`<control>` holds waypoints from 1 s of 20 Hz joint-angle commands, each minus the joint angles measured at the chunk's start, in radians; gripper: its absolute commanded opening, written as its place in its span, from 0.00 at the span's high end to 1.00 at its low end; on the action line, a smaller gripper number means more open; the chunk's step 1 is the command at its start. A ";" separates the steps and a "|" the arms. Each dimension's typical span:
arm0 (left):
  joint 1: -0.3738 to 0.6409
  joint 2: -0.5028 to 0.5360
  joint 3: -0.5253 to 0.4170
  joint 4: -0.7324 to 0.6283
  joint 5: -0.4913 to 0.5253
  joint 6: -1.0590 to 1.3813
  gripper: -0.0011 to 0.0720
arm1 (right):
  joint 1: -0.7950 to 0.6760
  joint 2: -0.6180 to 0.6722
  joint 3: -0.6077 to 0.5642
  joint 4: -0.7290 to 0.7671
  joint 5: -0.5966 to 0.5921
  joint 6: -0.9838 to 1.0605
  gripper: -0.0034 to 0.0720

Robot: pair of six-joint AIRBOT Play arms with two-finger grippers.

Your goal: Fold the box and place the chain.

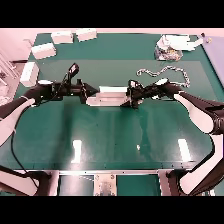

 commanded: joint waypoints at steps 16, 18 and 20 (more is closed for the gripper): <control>-0.064 -0.128 0.165 -0.068 0.170 0.034 0.96 | 0.000 0.000 0.000 0.000 0.000 0.000 0.17; -0.064 -0.129 0.165 -0.068 0.174 0.034 0.96 | 0.000 0.000 0.000 0.000 0.000 0.000 0.17; -0.064 -0.140 0.165 -0.072 0.171 0.032 0.96 | 0.000 0.000 0.000 0.000 0.000 0.000 0.17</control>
